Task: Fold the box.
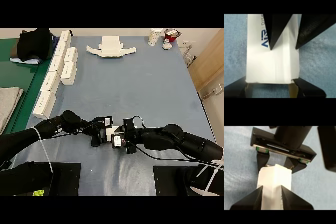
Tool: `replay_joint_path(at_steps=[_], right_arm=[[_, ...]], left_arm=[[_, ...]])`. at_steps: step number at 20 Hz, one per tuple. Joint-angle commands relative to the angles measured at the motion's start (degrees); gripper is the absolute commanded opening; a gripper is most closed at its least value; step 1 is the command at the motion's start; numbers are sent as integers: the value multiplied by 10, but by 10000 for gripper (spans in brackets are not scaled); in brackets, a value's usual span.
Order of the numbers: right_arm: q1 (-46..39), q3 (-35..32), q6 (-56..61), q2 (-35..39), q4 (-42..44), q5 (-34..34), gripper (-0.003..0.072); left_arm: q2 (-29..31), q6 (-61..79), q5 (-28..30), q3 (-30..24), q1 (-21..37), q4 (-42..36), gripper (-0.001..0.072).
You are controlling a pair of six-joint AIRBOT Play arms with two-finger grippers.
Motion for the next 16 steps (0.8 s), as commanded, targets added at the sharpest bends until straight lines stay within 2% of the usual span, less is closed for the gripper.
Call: replay_joint_path(at_steps=[1,11,16], right_arm=[[0,0,0,10,-4,7,337],[-2,8,0,20,-9,23,344],[-2,7,31,19,-43,40,344]], left_arm=[[0,1,-1,0,0,1,520],[0,1,-1,0,0,1,520],[0,1,-1,0,0,1,520]])
